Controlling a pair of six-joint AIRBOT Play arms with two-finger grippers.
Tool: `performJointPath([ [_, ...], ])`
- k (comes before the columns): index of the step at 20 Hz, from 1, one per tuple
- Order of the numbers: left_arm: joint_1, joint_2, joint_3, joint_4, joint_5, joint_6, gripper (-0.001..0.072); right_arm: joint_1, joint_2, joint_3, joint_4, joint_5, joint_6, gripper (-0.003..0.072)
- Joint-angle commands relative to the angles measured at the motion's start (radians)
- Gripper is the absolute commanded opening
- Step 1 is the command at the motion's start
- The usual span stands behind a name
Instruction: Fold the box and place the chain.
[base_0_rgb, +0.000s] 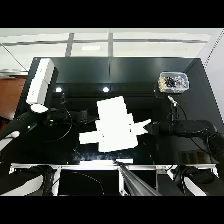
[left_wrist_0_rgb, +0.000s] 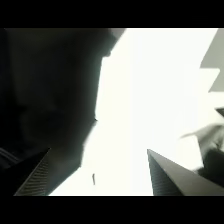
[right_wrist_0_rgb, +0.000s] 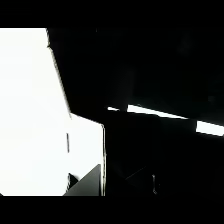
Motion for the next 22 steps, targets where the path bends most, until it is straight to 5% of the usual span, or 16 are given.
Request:
performJointPath([
  [1,0.051,-0.16,0.02,-0.178,-0.251,0.299,0.0703,0.029,0.008,-0.011,0.0,0.034,0.023,0.0024],
  [8,-0.026,-0.395,0.239,-0.062,-0.383,0.347,0.0702,0.029,0.008,-0.011,-0.001,0.019,0.032,0.0024],
  [13,-0.033,-0.437,0.346,-0.008,-0.462,0.443,0.0691,0.029,0.008,-0.011,-0.009,0.018,0.033,0.0024],
  [15,-0.043,-0.445,0.368,0.022,-0.493,0.479,0.0579,0.029,0.008,-0.011,-0.011,0.024,0.033,0.0024],
  [17,-0.068,-0.448,0.372,0.085,-0.489,0.482,0.0553,0.029,0.008,-0.011,-0.02,0.027,0.034,0.0024],
  [19,-0.095,-0.448,0.378,0.168,-0.467,0.483,0.0406,0.029,0.008,-0.011,-0.027,0.026,0.038,0.0024],
  [22,-0.103,-0.448,0.38,0.181,-0.426,0.483,0.0365,0.029,0.008,-0.011,-0.027,0.026,0.041,0.0024],
])
